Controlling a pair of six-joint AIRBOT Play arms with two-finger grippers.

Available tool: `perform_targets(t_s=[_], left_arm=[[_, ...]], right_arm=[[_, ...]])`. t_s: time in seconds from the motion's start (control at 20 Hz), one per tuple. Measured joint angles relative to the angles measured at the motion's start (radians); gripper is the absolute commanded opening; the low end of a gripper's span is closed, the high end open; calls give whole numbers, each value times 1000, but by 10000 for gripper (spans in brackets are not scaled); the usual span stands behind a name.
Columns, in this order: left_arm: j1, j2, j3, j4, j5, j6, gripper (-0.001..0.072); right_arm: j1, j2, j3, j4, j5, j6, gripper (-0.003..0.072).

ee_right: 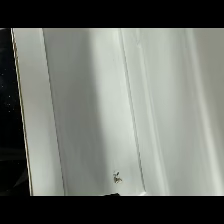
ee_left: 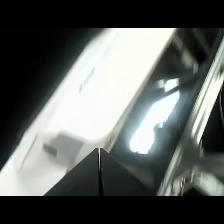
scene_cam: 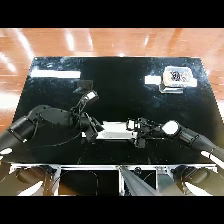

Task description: Fold the box and place the chain.

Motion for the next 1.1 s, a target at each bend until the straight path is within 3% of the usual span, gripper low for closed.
perform_targets(t_s=[0.3,0.55,1.1], left_arm=[[-89,10,-58,-73,-300,-28,20],[-151,8,-79,-86,-489,-38,20],[-229,-95,-83,-86,-678,-116,21]], right_arm=[[0,0,0,0,0,0,648],[0,0,0,0,-1,0,648],[0,0,0,0,0,0,648]])
